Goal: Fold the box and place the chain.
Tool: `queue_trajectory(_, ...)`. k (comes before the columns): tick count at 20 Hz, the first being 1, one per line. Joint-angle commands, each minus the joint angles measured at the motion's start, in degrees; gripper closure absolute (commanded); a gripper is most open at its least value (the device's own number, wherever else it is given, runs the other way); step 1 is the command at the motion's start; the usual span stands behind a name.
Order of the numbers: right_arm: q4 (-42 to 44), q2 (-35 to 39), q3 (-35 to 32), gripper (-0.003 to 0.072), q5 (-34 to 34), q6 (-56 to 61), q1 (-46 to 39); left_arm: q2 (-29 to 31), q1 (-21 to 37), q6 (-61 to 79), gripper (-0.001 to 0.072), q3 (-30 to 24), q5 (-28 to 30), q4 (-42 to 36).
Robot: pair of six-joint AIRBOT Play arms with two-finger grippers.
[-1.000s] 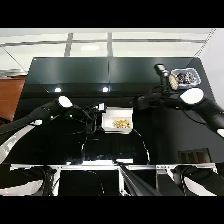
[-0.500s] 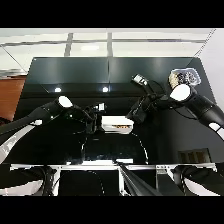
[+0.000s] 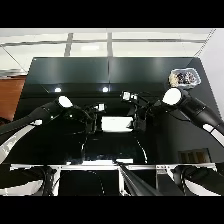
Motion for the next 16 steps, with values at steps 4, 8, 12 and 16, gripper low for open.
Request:
queue_trajectory(4, -0.3, -0.2, -0.1, 0.0211, -1.1, -2.3, 1.0, 0.0, 0.0, 0.1, 0.0321, 0.0, -0.5, 0.0)
queue_trajectory(8, -0.3, -0.2, -0.1, 0.0212, -1.2, -2.1, 1.0, 0.0, 0.0, 0.1, 0.0321, 0.0, -0.5, 0.0)
queue_trajectory(12, -0.3, -0.2, -0.1, 0.0438, -1.2, -2.0, 1.0, 0.0, 0.0, 0.1, 0.0321, 0.0, -0.5, 0.0)
queue_trajectory(16, -0.3, -0.2, -0.1, 0.0454, -1.2, -2.0, 1.0, 0.0, 0.0, 0.1, 0.0321, 0.0, -0.5, 0.0)
